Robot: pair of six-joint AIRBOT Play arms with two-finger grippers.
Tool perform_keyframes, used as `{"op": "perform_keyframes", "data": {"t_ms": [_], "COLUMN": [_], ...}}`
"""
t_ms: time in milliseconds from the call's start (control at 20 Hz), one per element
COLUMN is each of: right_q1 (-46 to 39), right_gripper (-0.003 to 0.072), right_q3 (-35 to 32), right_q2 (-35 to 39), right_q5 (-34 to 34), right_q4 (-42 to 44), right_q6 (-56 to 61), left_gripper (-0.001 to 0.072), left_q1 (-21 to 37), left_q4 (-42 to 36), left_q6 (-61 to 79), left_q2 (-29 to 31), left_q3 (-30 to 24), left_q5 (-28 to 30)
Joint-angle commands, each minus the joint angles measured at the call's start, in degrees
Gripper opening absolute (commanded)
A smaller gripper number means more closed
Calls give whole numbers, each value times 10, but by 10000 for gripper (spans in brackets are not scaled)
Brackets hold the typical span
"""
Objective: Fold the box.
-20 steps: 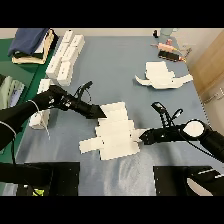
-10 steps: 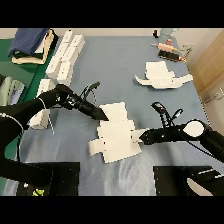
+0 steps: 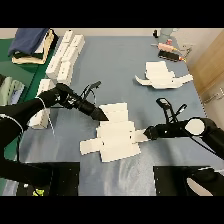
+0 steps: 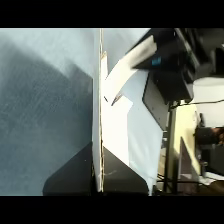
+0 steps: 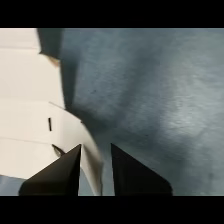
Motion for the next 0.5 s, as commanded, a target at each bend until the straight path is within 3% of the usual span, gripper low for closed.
{"op": "perform_keyframes", "data": {"t_ms": [0,100,350,450], "right_q1": [-18,-22,-21,-17], "right_gripper": [303,302,275,102], "right_q3": [64,110,149,148], "right_q2": [0,0,0,0], "right_q5": [37,45,44,62], "right_q4": [-174,-167,0,13], "right_q6": [157,161,106,90], "left_gripper": [13,13,13,13], "left_q1": [-13,-35,-103,-119], "left_q4": [1,1,0,0], "left_q6": [101,152,244,260], "left_q2": [32,72,148,164], "left_q3": [2,-2,-48,-70], "left_q5": [35,94,218,264]}}
